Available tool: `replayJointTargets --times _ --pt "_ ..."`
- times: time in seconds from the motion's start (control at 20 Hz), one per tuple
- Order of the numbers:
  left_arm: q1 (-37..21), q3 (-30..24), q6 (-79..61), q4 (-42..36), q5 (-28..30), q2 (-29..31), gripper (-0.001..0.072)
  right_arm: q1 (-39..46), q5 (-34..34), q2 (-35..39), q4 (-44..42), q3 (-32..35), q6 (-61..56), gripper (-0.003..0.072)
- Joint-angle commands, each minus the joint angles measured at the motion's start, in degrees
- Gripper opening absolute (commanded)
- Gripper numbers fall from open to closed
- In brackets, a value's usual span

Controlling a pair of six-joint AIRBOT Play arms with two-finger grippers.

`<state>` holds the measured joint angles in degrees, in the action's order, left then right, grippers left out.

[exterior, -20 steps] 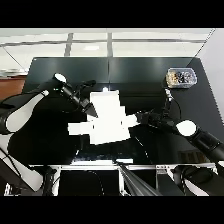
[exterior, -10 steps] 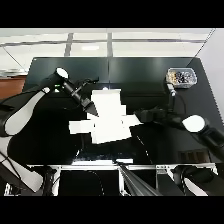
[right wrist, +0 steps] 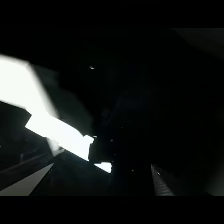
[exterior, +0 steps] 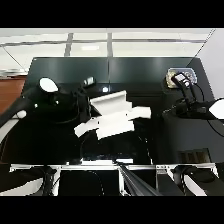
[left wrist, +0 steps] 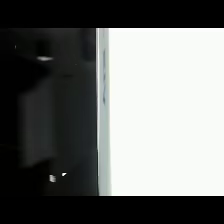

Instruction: Fold the box and place the chain.

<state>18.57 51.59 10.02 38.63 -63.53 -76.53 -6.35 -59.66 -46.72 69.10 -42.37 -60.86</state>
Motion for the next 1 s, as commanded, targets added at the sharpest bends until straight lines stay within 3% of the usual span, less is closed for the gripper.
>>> replayJointTargets --times 0.0,0.35,0.6,0.95 --pt "3.17 -4.59 -12.87 0.0 7.61 0.44 0.0026 0.52 2.32 0.07 -2.23 -0.66 1.62 0.0706" --pt "6.38 -4.59 -17.94 0.2 15.54 -4.74 0.0025 0.5 11.34 0.0 -22.18 12.11 30.47 0.0706" --pt "6.4 -4.59 -17.4 0.15 14.93 -4.72 0.0025 0.5 10.84 -1.46 -22.82 17.62 51.78 0.0705" --pt "6.4 -4.59 -17.31 0.13 12.74 -4.74 0.0025 -11.72 12.52 -8.57 -25.57 17.62 59.63 0.0705"
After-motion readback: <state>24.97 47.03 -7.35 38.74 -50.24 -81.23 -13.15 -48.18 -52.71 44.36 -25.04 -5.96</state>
